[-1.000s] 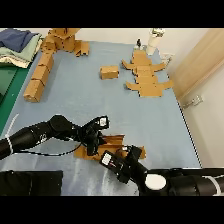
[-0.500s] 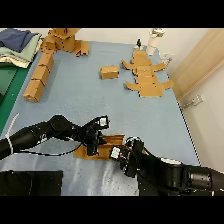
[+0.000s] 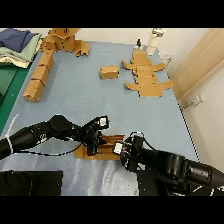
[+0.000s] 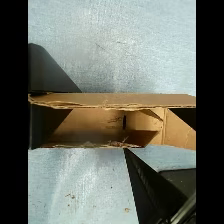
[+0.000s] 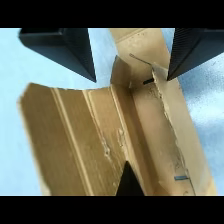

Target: Fold the box.

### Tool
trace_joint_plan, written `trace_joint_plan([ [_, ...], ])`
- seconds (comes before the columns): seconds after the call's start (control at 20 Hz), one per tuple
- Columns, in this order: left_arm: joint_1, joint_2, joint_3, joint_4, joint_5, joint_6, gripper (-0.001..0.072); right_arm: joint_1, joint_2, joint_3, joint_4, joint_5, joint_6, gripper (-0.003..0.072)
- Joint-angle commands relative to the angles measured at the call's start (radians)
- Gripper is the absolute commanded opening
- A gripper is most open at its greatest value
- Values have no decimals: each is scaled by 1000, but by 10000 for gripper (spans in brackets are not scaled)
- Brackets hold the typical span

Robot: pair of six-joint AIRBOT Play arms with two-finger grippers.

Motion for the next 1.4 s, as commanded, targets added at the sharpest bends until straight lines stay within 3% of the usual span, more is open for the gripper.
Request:
trace_joint_plan([
  [0.0, -1, 0, 0, 0, 0, 0, 12, -198, 0, -10, 320, 69, -412, 719],
  [0.2, -1, 0, 0, 0, 0, 0, 12, -469, -64, -10, 769, 40, -947, 718],
  [0.3, -1, 0, 0, 0, 0, 0, 12, -523, -131, -10, 881, 1, -1088, 718],
  [0.55, -1, 0, 0, 0, 0, 0, 12, -524, -240, -9, 918, 19, -1162, 717],
  [1.35, -1, 0, 0, 0, 0, 0, 12, -524, -259, -10, 881, -7, -1193, 712],
])
